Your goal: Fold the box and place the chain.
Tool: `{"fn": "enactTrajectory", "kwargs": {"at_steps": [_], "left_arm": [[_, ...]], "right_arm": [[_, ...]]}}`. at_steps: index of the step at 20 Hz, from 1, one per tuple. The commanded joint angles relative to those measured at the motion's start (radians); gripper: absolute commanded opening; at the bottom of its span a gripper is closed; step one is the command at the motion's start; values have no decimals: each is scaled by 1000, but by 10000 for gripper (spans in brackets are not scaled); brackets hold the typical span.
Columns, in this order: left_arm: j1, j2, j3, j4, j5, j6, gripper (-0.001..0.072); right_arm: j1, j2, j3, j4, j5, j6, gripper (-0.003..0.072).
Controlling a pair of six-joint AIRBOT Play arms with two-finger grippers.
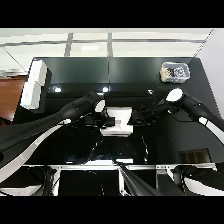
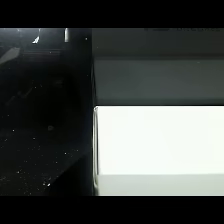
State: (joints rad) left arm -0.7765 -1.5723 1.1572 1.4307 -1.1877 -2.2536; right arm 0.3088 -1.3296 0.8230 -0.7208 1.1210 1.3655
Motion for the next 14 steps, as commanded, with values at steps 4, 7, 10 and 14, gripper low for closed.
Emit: {"fn": "enactTrajectory", "kwargs": {"at_steps": [4,7,10,14], "left_arm": [[0,1,0,-3,1,0,26],[0,1,0,-3,1,0,26],[0,1,0,-3,1,0,27],[0,1,0,-2,2,0,26]], "right_arm": [[106,-1,4,-116,-129,219,355],[130,-1,5,-173,-138,301,303],[172,-2,22,-269,-138,385,303],[241,-10,82,-467,-119,563,302]]}}
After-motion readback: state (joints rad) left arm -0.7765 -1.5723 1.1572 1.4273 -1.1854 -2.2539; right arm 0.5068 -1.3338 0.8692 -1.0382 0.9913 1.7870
